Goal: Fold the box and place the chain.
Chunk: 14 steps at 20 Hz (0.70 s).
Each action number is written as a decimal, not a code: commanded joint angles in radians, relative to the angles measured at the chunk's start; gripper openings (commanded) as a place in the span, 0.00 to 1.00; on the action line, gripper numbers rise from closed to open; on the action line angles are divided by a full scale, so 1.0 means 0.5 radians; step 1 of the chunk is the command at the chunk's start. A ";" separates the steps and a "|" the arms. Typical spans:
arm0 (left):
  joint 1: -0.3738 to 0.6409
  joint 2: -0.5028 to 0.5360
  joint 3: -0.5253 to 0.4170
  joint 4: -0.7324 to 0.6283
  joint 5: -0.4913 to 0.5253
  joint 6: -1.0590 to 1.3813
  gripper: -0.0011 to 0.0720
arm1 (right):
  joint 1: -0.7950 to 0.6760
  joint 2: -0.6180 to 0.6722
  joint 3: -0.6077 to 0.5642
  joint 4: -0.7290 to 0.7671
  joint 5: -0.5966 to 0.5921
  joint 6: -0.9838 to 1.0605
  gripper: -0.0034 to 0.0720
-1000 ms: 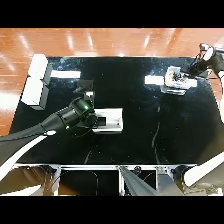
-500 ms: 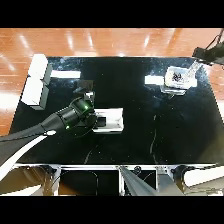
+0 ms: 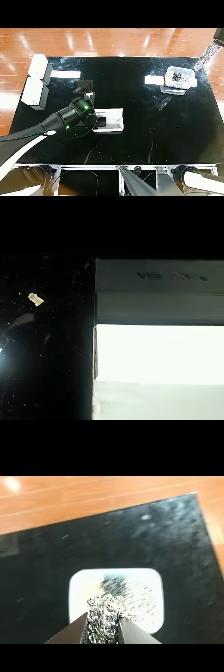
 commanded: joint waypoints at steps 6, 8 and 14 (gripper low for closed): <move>-0.001 -0.001 0.002 0.002 0.000 0.001 0.04 | 0.439 0.780 -0.636 0.199 0.206 -0.122 0.08; -0.001 -0.001 0.002 0.002 0.000 0.001 0.04 | 0.675 0.948 -0.821 0.263 0.228 -0.072 0.08; -0.001 0.000 0.002 0.001 0.000 0.001 0.04 | 1.430 1.062 -1.089 0.424 0.179 0.092 0.08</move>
